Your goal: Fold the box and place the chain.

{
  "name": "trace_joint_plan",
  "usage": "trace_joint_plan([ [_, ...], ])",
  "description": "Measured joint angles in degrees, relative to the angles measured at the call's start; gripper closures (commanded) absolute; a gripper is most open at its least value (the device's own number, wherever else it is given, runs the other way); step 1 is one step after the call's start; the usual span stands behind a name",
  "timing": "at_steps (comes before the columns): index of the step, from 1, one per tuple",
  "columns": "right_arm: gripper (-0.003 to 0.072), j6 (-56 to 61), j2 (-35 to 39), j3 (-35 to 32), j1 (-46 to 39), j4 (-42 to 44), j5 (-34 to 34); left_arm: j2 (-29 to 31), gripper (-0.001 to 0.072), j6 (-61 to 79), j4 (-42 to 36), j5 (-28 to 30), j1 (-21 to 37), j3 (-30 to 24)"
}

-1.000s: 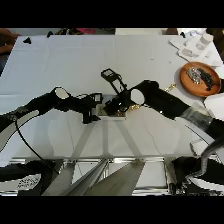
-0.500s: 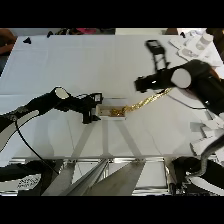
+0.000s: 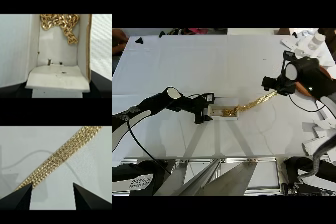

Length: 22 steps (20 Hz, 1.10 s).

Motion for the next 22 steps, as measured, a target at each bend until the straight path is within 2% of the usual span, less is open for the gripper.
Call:
trace_joint_plan([
  [7, 0.0130, 13.03, -8.02, 0.00, 0.94, -1.51, -2.97, 0.00, 0.0266, -0.02, 0.00, 0.00, 0.02, 0.00],
  [14, 0.0179, 16.57, -12.90, 0.00, 1.03, -2.08, -4.85, 0.00, 0.0266, -0.02, 0.00, 0.00, 0.00, 0.00],
  [15, 0.0260, 16.74, -13.20, 0.00, 1.03, -2.14, -5.11, 0.00, 0.0266, 0.00, 0.00, 0.00, 0.02, 0.00],
  [16, 0.0408, 16.90, -13.40, 0.00, 1.03, -2.21, -5.40, 0.00, 0.0266, -0.02, 0.00, 0.00, 0.00, 0.00],
  [17, 0.0502, 17.07, -13.57, 0.00, 1.03, -2.23, -5.81, 0.00, 0.0266, 0.00, 0.00, 0.00, 0.02, 0.00],
  [18, 0.0537, 17.11, -13.68, 0.02, 1.03, -2.25, -6.08, 0.00, 0.0266, 0.00, 0.00, 0.00, 0.02, 0.00],
  [19, 0.0538, 17.18, -13.77, 0.02, 1.03, -2.29, -6.38, 0.00, 0.0266, 0.00, 0.00, 0.00, 0.02, 0.00],
  [20, 0.0587, 17.27, -13.81, 0.02, 1.03, -2.38, -6.51, 0.00, 0.0266, -0.02, -0.02, 0.00, 0.02, 0.00],
  [21, 0.0676, 17.27, -13.86, 0.02, 1.03, -2.36, -6.88, 0.00, 0.0266, 0.00, 0.00, 0.00, 0.00, 0.00],
  [22, 0.0678, 17.29, -13.86, 0.02, 1.03, -2.51, -7.08, 0.00, 0.0266, 0.00, 0.00, 0.02, 0.02, 0.00],
])
